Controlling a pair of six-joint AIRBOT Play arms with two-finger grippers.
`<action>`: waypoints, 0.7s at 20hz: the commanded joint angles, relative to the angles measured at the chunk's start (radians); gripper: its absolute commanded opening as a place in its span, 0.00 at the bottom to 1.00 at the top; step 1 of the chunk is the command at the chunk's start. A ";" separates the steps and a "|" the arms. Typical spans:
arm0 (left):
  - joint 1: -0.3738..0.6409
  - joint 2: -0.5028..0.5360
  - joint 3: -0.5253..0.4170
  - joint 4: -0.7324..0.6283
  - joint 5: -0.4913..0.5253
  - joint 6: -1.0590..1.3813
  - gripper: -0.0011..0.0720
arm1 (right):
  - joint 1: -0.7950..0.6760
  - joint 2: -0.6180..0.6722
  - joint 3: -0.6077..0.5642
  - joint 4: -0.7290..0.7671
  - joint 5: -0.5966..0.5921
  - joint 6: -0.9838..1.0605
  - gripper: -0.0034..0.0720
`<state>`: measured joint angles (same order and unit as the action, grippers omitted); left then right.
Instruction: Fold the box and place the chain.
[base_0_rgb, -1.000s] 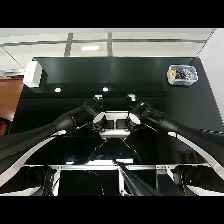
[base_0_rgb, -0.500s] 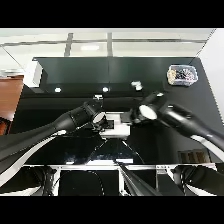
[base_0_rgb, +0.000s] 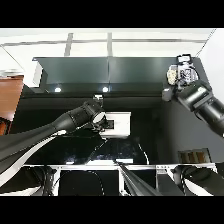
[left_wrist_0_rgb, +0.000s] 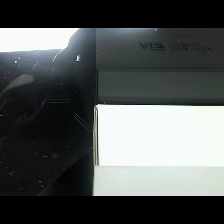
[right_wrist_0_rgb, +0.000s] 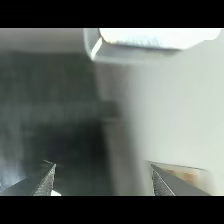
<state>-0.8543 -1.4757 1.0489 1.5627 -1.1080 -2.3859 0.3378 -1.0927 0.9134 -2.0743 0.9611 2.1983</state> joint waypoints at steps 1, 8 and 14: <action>0.000 0.000 0.000 0.000 -0.001 0.000 0.05 | -0.238 -0.145 0.031 0.176 -0.365 0.000 1.00; 0.000 0.000 0.000 0.000 -0.002 0.000 0.05 | -0.486 -0.797 0.885 0.498 0.050 -0.091 1.00; 0.000 0.000 0.000 0.000 -0.012 0.000 0.05 | -0.533 -0.975 1.118 0.576 0.195 -0.090 0.82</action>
<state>-0.8543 -1.4757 1.0489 1.5623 -1.1099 -2.3859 -0.1680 -1.9915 1.9347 -1.5532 1.0847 2.1098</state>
